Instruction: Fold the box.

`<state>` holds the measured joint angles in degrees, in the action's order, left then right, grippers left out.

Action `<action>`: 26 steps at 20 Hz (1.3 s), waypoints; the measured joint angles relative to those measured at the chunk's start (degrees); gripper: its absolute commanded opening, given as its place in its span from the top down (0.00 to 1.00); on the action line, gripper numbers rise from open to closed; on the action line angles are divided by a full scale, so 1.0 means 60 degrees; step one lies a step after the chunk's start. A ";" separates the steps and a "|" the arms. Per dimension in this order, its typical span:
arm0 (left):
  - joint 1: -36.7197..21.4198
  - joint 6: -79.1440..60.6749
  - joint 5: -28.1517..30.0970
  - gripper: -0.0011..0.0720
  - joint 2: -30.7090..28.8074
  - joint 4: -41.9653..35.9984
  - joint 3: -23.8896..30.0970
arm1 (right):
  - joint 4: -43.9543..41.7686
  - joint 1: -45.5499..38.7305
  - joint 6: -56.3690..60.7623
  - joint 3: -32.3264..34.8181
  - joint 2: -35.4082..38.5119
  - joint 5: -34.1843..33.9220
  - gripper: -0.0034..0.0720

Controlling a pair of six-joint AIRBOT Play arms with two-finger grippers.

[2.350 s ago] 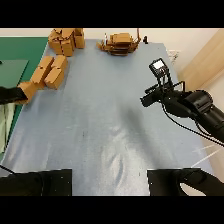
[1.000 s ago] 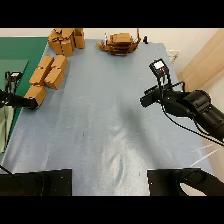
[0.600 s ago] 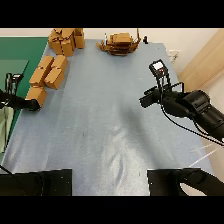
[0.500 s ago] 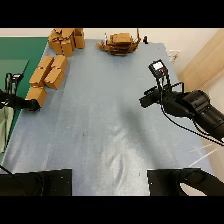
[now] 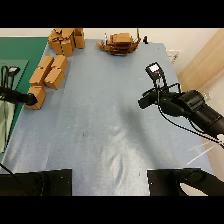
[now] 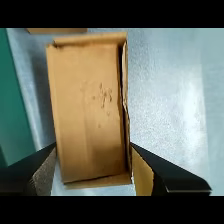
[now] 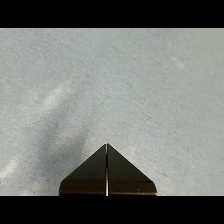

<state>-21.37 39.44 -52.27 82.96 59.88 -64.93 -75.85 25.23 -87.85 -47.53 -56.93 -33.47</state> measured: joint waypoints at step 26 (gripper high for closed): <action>0.5927 -0.1147 -0.3235 0.05 -0.0750 -0.4896 -0.1887 | -0.5308 0.0208 -0.2342 -0.1246 -0.1144 0.0091 0.95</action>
<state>14.20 32.56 -71.68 78.46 30.50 -76.25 -107.70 26.48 -101.91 -55.00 -63.79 -32.93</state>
